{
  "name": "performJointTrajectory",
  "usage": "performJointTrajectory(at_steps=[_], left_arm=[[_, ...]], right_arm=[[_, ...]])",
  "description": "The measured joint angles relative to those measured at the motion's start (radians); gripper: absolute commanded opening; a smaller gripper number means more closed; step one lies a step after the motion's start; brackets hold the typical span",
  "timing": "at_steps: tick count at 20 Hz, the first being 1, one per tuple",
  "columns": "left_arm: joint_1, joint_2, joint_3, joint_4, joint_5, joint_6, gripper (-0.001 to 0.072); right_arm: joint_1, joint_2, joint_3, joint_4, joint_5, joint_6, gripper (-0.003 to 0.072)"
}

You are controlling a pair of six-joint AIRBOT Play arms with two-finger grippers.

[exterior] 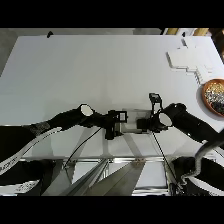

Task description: Fold the box and place the chain.

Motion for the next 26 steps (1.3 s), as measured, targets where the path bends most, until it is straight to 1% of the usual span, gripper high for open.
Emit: performJointTrajectory(at_steps=[2, 3, 5, 7, 9, 10, 11, 13, 14, 15, 16, 17, 19, 20, 26], left_arm=[[0.0, 0.0, 0.0, 0.0, 0.0, 0.0, 0.0292], [0.0, 0.0, 0.0, 0.0, 0.0, 0.0, 0.0292], [0.0, 0.0, 0.0, 0.0, 0.0, 0.0, 0.0292], [0.0, 0.0, 0.0, 0.0, 0.0, 0.0, 0.0292], [0.0, 0.0, 0.0, -0.001, 0.0, -0.001, 0.0292], [0.0, 0.0, 0.0, -0.001, 0.0, -0.001, 0.0292], [0.0, 0.0, 0.0, -0.001, 0.0, -0.001, 0.0292], [0.0, 0.0, 0.0, 0.0, 0.0, 0.0, 0.0292], [0.0, 0.0, 0.0, 0.0, 0.0, 0.0, 0.0292], [0.0, 0.0, 0.0, 0.0, 0.0, 0.0, 0.0292], [0.0, 0.0, 0.0, 0.0, 0.0, 0.0, 0.0292], [0.0, 0.0, 0.0, 0.0, 0.0, 0.0, 0.0292], [0.0, 0.0, 0.0, 0.0, 0.0, 0.0, 0.0292], [0.0, 0.0, 0.0, 0.0, 0.0, 0.0, 0.0292], [0.0, 0.0, 0.0, 0.0, 0.0, 0.0, 0.0292]], right_arm=[[0.002, -0.003, 0.002, -0.013, 0.002, 0.023, 0.0294], [0.003, -0.003, 0.003, -0.018, 0.003, 0.029, 0.027], [0.004, -0.005, 0.003, -0.026, 0.004, 0.038, 0.0262], [0.005, -0.005, 0.003, -0.035, 0.006, 0.044, 0.013], [0.005, -0.005, 0.003, -0.041, 0.011, 0.047, 0.01], [0.005, -0.005, 0.003, -0.042, 0.011, 0.047, 0.0048], [0.007, -0.005, 0.003, -0.045, 0.014, 0.047, 0.0029], [0.013, -0.005, 0.003, -0.046, 0.014, 0.045, 0.0016], [0.015, -0.005, 0.003, -0.046, 0.013, 0.045, 0.0017], [0.016, -0.005, 0.003, -0.046, 0.012, 0.045, 0.0092], [0.018, -0.005, 0.003, -0.044, 0.009, 0.044, 0.0287], [0.019, -0.005, 0.003, -0.034, -0.007, 0.041, 0.0346], [0.02, -0.005, 0.004, -0.034, -0.003, 0.04, 0.0337], [0.02, -0.005, 0.004, -0.043, 0.004, 0.04, 0.0296], [0.003, -0.005, 0.004, -0.108, 0.049, 0.011, 0.0299]])
